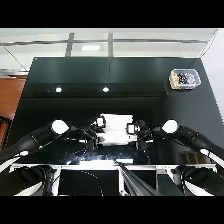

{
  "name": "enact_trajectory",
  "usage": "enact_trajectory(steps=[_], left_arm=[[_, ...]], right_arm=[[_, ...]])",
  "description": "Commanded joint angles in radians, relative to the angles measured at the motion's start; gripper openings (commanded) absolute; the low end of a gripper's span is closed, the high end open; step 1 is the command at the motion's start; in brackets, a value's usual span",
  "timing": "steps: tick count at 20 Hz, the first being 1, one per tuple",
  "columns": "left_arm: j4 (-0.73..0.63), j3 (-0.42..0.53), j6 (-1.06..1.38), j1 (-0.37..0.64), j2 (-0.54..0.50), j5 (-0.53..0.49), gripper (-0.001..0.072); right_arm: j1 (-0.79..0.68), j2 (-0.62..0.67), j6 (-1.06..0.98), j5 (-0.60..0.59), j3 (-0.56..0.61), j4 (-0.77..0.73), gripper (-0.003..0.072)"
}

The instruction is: Fold the box and place the chain.

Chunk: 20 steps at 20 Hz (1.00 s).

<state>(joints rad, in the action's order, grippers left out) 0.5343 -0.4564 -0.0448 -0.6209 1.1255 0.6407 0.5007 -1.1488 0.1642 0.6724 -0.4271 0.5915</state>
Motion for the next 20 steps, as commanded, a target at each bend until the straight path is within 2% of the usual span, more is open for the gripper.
enact_trajectory(steps=[1, 2, 3, 4, 5, 7, 9, 11, 12, 14, 16, 17, 20], left_arm=[[0.0, -0.001, -0.001, -0.001, 0.002, 0.023, 0.0414], [0.002, -0.001, -0.002, -0.001, 0.0, 0.029, 0.0411], [0.016, -0.001, -0.011, 0.0, -0.005, 0.036, 0.0337], [0.058, -0.004, -0.03, 0.006, -0.02, 0.046, 0.0092], [0.122, -0.013, -0.102, 0.018, -0.042, 0.061, 0.0029], [0.274, -0.029, -0.309, 0.065, -0.107, 0.104, 0.0028], [0.433, -0.032, -0.555, 0.155, -0.199, 0.161, 0.0028], [0.529, -0.044, -0.99, 0.306, -0.276, 0.221, 0.0029], [0.552, -0.045, -1.093, 0.389, -0.301, 0.269, 0.0029], [0.562, -0.039, -1.145, 0.552, -0.325, 0.366, 0.0028], [0.538, 0.001, -1.401, 0.712, -0.318, 0.374, 0.0029], [0.496, 0.027, -1.426, 0.783, -0.305, 0.407, 0.003], [0.29, 0.099, -1.279, 0.9, -0.207, 0.528, 0.003]], right_arm=[[0.001, -0.001, 0.0, 0.0, 0.0, 0.0, 0.048], [0.001, -0.001, 0.0, 0.0, 0.0, 0.0, 0.048], [0.0, -0.001, 0.0, 0.0, 0.0, 0.0, 0.048], [0.0, -0.001, 0.0, 0.0, 0.0, 0.0, 0.048], [0.001, -0.001, 0.0, 0.0, 0.0, 0.0, 0.048], [0.0, -0.001, 0.0, 0.0, 0.0, 0.0, 0.048], [0.0, -0.001, 0.0, 0.0, 0.0, 0.0, 0.048], [0.001, -0.001, 0.0, 0.0, 0.0, 0.0, 0.048], [0.001, -0.001, 0.0, 0.0, 0.0, 0.0, 0.048], [0.001, -0.001, 0.0, 0.0, 0.0, 0.0, 0.048], [0.001, -0.001, 0.0, 0.0, 0.0, 0.0, 0.048], [0.001, -0.001, 0.0, 0.0, 0.0, 0.0, 0.048], [0.001, -0.001, 0.0, 0.0, 0.0, 0.0, 0.048]])
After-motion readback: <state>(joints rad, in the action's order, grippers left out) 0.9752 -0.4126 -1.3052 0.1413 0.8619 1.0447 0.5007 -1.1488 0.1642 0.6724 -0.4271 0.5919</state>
